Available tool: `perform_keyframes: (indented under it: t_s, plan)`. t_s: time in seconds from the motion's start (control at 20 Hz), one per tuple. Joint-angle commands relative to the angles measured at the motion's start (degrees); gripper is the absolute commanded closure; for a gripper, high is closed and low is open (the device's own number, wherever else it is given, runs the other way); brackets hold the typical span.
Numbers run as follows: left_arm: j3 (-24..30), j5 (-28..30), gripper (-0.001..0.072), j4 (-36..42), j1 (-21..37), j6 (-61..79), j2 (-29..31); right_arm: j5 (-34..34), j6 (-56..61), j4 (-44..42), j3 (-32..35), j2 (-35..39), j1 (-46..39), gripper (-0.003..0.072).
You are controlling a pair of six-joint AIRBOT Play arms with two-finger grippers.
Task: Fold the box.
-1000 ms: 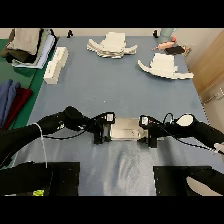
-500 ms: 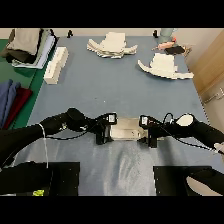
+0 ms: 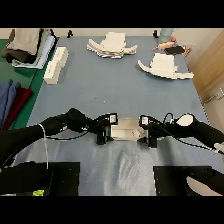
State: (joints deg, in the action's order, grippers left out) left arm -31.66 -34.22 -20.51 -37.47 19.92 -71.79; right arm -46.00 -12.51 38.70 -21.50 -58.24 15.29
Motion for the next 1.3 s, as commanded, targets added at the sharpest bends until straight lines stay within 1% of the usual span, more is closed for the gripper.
perform_keyframes:
  t_s: [0.0,0.7,1.0,1.05,1.1,1.25]
  plan:
    - [-0.02,-0.76,0.0015,-0.04,-0.04,-0.33,0.15,-0.02,0.0,0.09,0.02,-0.02,0.04,0.0158]
    - [1.46,-0.7,0.0015,-1.31,0.72,-1.51,1.42,-0.02,0.0,0.09,0.02,-0.02,0.04,0.0157]
    - [1.46,0.46,0.0018,-0.83,-0.57,-0.72,1.31,-0.02,0.0,0.09,0.02,-0.02,0.04,0.0158]
    - [1.46,1.2,0.0119,-0.87,-0.92,-0.9,1.29,-0.02,0.0,0.09,0.02,-0.02,0.04,0.0158]
    - [1.46,1.27,0.0188,-0.92,-1.11,-0.85,1.29,-0.02,0.0,0.07,0.02,-0.02,0.04,0.0157]
    - [1.29,1.27,0.0188,-0.9,-1.14,-0.9,1.11,-0.02,0.0,0.09,0.02,-0.02,0.07,0.0157]
